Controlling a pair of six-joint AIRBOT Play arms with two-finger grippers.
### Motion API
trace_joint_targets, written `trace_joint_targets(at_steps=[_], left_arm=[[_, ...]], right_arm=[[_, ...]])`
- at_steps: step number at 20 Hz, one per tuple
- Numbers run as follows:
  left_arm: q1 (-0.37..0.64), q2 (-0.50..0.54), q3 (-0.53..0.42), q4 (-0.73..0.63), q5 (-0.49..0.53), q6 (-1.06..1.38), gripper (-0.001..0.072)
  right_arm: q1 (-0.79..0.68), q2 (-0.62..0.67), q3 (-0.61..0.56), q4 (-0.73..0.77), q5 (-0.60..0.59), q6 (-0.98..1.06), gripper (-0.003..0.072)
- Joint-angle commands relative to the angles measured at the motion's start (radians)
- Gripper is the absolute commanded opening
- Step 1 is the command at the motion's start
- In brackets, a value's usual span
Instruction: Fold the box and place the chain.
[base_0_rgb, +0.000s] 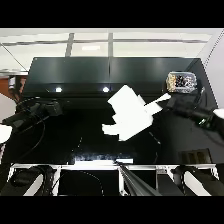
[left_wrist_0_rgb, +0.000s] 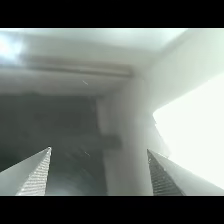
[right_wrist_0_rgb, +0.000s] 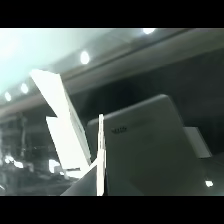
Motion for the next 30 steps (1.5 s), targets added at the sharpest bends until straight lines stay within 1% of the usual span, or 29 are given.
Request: trace_joint_targets(at_steps=[1, 3, 5, 7, 9, 11, 14, 16, 19, 21, 23, 25, 28, 30], left_arm=[[-0.096, -0.091, 0.0, -0.043, -0.035, 0.001, 0.0692], [-0.177, -0.166, 0.0, -0.058, -0.038, 0.001, 0.0692], [-0.222, -0.236, 0.0, -0.077, -0.038, -0.018, 0.0692], [-0.215, -0.29, 0.001, -0.077, -0.05, -0.087, 0.0692], [-0.199, -0.322, 0.002, -0.106, -0.084, -0.084, 0.0692], [-0.185, -0.33, 0.002, -0.11, -0.129, -0.084, 0.0692], [-0.16, -0.332, 0.002, -0.11, -0.214, -0.085, 0.0692], [-0.142, -0.34, 0.002, -0.114, -0.251, -0.085, 0.0692], [-0.139, -0.352, -0.01, -0.122, -0.263, -0.085, 0.0692], [-0.139, -0.357, -0.04, -0.141, -0.22, -0.085, 0.0692], [-0.14, -0.364, -0.071, -0.216, -0.159, -0.046, 0.0692], [-0.151, -0.391, -0.086, -0.338, -0.143, 0.109, 0.0692], [-0.18, -0.471, -0.086, -0.5, -0.107, 0.306, 0.0692], [-0.181, -0.543, -0.084, -0.629, -0.13, 0.44, 0.069]], right_arm=[[0.155, 0.111, -0.153, 0.092, -0.161, 0.048, 0.005], [0.237, 0.111, -0.162, 0.091, -0.179, 0.071, 0.005], [0.329, 0.111, -0.162, 0.079, -0.242, 0.066, 0.005], [0.418, 0.111, -0.163, 0.037, -0.299, 0.058, 0.0051], [0.475, 0.111, -0.163, -0.009, -0.31, 0.054, 0.0051], [0.492, 0.111, -0.163, -0.047, -0.291, 0.045, 0.0051], [0.497, 0.111, -0.163, -0.045, -0.278, -0.128, 0.0051], [0.497, 0.111, -0.163, -0.03, -0.285, -0.217, 0.005], [0.497, 0.111, -0.164, 0.054, -0.31, -0.324, 0.005], [0.497, 0.111, -0.17, 0.107, -0.338, -0.374, 0.005], [0.497, 0.111, -0.181, 0.138, -0.353, -0.395, 0.005], [0.497, 0.111, -0.192, 0.145, -0.354, -0.395, 0.005], [0.497, 0.111, -0.192, 0.159, -0.355, -0.396, 0.005], [0.497, 0.111, -0.192, 0.167, -0.355, -0.395, 0.005]])
